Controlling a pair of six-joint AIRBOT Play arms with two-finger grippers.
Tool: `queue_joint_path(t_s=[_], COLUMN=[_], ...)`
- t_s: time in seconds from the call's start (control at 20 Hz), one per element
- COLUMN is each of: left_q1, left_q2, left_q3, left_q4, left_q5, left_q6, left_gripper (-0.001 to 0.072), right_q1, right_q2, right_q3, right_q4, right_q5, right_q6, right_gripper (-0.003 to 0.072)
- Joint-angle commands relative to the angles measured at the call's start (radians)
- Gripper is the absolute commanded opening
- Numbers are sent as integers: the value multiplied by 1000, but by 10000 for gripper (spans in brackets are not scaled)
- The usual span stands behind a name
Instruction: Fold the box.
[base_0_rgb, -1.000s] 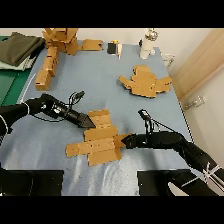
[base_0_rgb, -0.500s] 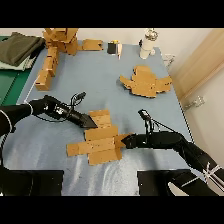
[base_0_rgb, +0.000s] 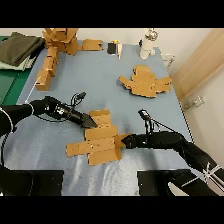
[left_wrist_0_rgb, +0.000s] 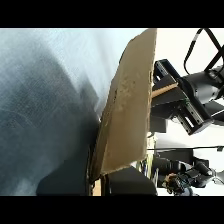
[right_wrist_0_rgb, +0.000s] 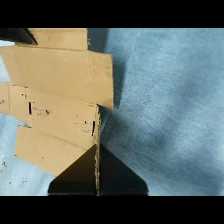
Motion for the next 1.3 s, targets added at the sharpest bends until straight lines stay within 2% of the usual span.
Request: queue_joint_path(t_s=[0.0,0.1,0.15,0.2,0.25,0.45,0.6,0.75,0.8,0.85,0.9,1.05,1.25], left_q1=[6,6,6,6,6,-28,-100,-169,-192,-212,-233,-283,-313], left_q2=[-1,-1,-1,0,0,28,89,124,135,146,159,203,298], left_q3=[0,0,0,0,4,29,29,29,29,29,29,22,-48], left_q4=[-1,0,-1,-1,-1,-28,-24,-50,-53,-58,-60,-64,-67], left_q5=[-2,-2,-1,-3,-24,-99,-43,68,103,138,180,253,373], left_q6=[25,53,60,61,67,145,225,290,323,350,380,443,536], left_gripper=[11,11,11,11,11,10,10,10,10,9,9,8,8], right_q1=[1,1,1,1,1,-30,-65,-82,-82,-82,-82,-81,-73], right_q2=[-1,-1,-1,0,1,2,1,1,1,1,1,7,23], right_q3=[0,0,0,0,2,89,237,389,428,451,460,444,414], right_q4=[0,-1,-3,-3,-8,-189,-406,-525,-530,-529,-529,-533,-565], right_q5=[-1,-1,1,2,4,-35,-142,-250,-283,-315,-342,-372,-327], right_q6=[0,0,0,0,0,149,302,433,455,467,486,544,616], right_gripper=[2,5,75,277,427,431,447,432,261,43,5,4,4])
